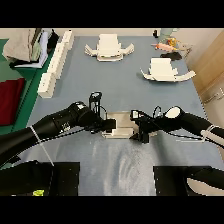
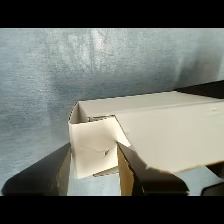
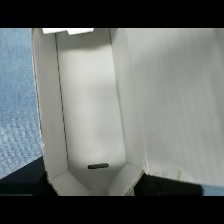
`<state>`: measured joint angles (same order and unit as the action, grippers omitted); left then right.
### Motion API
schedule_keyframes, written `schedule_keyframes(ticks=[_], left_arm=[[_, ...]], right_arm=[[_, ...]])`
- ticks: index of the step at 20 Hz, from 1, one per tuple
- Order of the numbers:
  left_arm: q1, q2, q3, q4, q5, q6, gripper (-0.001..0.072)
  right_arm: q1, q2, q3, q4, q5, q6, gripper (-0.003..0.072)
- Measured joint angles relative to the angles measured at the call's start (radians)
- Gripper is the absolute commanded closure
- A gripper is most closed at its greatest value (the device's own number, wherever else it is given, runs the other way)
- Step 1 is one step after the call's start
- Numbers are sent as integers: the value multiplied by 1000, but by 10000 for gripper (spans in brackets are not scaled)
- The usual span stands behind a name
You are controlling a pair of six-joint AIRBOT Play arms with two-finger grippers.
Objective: Fold the box.
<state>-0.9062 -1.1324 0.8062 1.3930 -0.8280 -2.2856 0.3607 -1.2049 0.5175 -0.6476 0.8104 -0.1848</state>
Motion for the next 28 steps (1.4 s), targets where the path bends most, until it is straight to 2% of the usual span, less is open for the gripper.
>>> schedule_keyframes(ticks=[3,5,14,15,21,28], left_arm=[[-13,-25,18,29,-11,-37,307],[-18,-40,32,39,-22,-52,356],[-63,-109,148,108,-151,-163,367],[-69,-123,160,114,-166,-172,423],[-88,-188,214,135,-241,-220,423],[-92,-214,237,153,-276,-248,423]], right_arm=[[0,0,0,0,0,0,147],[0,0,0,0,0,0,146],[0,0,0,0,0,0,146],[0,0,0,0,0,0,147],[0,0,0,0,0,0,146],[0,0,0,0,0,0,146]])
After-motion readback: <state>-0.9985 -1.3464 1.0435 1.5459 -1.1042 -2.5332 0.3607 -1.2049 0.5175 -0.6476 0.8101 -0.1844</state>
